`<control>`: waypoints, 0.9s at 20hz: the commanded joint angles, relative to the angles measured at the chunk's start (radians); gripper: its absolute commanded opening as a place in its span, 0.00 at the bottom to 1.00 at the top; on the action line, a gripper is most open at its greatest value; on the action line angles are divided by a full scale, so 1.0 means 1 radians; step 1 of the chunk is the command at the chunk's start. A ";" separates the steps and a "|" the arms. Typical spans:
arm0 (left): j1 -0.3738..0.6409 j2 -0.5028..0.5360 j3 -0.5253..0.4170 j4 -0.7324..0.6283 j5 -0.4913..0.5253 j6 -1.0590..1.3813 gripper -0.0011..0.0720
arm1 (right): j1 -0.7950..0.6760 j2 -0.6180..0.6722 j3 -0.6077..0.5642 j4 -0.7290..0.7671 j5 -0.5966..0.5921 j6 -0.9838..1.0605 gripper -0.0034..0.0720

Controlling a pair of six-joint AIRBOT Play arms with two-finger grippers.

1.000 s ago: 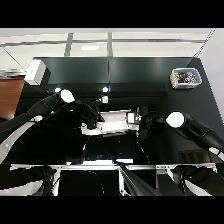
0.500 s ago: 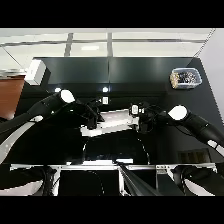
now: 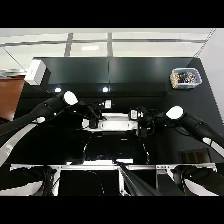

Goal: Fold the box and place the chain.

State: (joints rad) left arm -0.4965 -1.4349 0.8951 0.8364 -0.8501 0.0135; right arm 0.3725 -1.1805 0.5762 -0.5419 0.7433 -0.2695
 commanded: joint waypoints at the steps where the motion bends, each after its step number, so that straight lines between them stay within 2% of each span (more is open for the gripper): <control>1: 0.000 -0.009 -0.001 0.017 -0.003 -0.067 0.05 | 0.000 -0.030 -0.012 -0.009 -0.001 -0.008 0.97; 4: -0.001 -0.013 0.000 0.016 -0.008 -0.075 0.05 | -0.001 -0.043 -0.012 -0.009 -0.041 -0.008 0.97; 12: -0.001 -0.013 0.000 0.016 -0.016 -0.074 0.05 | 0.000 -0.070 -0.011 -0.005 -0.048 -0.012 0.97; 16: -0.001 -0.013 0.000 0.016 -0.016 -0.074 0.05 | 0.000 -0.078 -0.011 0.076 -0.049 -0.074 0.97; 18: -0.001 -0.013 0.000 0.016 -0.016 -0.074 0.05 | 0.000 -0.093 -0.011 0.068 -0.048 -0.076 0.97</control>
State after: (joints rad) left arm -0.4965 -1.4467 0.8951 0.8520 -0.8654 -0.0601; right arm 0.3725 -1.2594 0.5648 -0.4957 0.6941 -0.3214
